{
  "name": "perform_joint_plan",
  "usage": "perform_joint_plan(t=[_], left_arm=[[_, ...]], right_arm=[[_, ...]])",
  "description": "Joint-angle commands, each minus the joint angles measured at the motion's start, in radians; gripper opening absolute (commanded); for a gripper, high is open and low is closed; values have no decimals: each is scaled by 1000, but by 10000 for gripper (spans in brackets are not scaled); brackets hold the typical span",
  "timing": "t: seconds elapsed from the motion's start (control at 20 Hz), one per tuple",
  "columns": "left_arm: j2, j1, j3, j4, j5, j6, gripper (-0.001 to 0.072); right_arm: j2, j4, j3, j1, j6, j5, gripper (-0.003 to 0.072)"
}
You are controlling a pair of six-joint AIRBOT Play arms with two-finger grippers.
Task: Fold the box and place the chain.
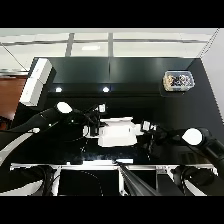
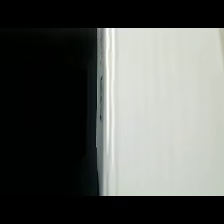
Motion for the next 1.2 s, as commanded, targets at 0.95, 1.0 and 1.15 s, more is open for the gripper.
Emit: perform_joint_plan(t=[0.95, 1.0, 1.15], left_arm=[[-4, 0, 0, 0, -39, 10, 28], [-4, 0, 0, 0, -44, 10, 28], [-4, 0, 0, 0, -43, 10, 27]], right_arm=[[-134, 92, 71, 203, -197, -255, 684], [-134, 94, 90, 188, -187, -254, 684], [-134, 97, 132, 101, -187, -209, 684]])
